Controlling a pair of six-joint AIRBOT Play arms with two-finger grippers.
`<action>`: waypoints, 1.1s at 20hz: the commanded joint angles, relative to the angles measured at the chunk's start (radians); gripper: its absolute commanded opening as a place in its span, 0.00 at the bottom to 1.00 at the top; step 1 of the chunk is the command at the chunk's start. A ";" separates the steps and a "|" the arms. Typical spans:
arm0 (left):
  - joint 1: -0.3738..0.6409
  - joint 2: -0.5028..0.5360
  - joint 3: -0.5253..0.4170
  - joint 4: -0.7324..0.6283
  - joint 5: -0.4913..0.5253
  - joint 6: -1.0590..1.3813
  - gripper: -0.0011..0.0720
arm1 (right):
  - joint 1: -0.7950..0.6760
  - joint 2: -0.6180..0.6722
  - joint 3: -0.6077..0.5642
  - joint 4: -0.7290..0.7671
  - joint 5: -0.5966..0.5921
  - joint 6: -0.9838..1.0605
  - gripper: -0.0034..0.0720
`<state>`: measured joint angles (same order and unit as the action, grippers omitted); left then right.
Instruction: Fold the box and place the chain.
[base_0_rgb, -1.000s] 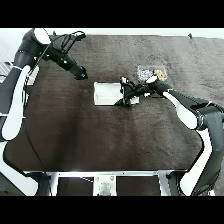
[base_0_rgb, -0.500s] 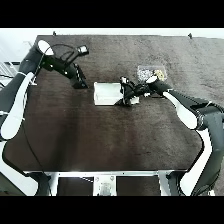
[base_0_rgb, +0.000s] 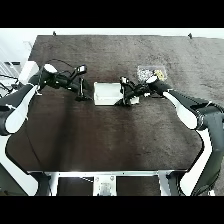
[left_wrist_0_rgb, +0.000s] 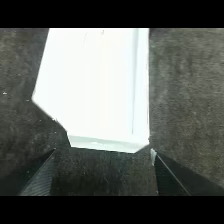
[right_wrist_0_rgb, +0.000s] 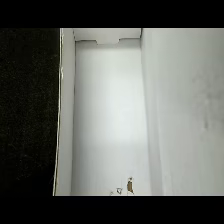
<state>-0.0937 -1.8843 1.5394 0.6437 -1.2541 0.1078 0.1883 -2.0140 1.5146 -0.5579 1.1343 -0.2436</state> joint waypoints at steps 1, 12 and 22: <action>0.045 -0.021 -0.016 -0.057 -0.036 0.081 0.99 | 0.000 0.000 0.000 0.000 0.000 0.000 0.70; 0.022 -0.098 -0.014 -0.144 -0.005 0.249 0.99 | 0.000 0.000 0.000 0.000 0.000 0.000 0.70; -0.001 -0.129 -0.014 -0.159 -0.010 0.285 0.99 | 0.000 0.000 0.000 0.000 0.000 0.000 0.70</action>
